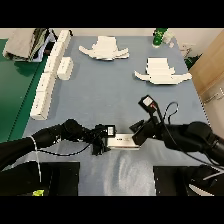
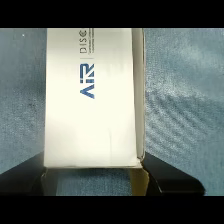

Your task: Fold the box.

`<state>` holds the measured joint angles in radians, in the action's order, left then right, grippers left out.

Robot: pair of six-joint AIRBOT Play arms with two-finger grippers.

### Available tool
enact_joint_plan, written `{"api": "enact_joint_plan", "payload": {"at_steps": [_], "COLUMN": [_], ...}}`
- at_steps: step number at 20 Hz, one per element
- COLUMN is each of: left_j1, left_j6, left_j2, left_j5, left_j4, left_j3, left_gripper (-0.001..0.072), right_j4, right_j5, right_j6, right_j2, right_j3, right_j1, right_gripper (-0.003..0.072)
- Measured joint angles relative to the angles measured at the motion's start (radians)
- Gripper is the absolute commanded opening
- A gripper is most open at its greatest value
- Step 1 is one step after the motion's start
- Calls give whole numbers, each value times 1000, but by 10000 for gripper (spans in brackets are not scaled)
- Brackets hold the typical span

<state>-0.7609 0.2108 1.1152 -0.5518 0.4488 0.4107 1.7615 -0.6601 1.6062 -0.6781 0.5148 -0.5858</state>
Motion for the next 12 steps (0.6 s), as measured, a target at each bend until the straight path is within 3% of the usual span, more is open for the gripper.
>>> {"api": "enact_joint_plan", "payload": {"at_steps": [6,12], "left_j1": [0,0], "left_j6": [0,-1], "left_j2": [0,0], "left_j5": [0,0], "left_j4": [0,0], "left_j3": [0,0], "left_gripper": [452,452], "right_j4": [-237,-285], "right_j5": [-430,-570], "right_j6": [-241,-309], "right_j2": [-174,-263], "right_j3": [257,330], "right_j1": [185,229], "right_gripper": [5,6]}}
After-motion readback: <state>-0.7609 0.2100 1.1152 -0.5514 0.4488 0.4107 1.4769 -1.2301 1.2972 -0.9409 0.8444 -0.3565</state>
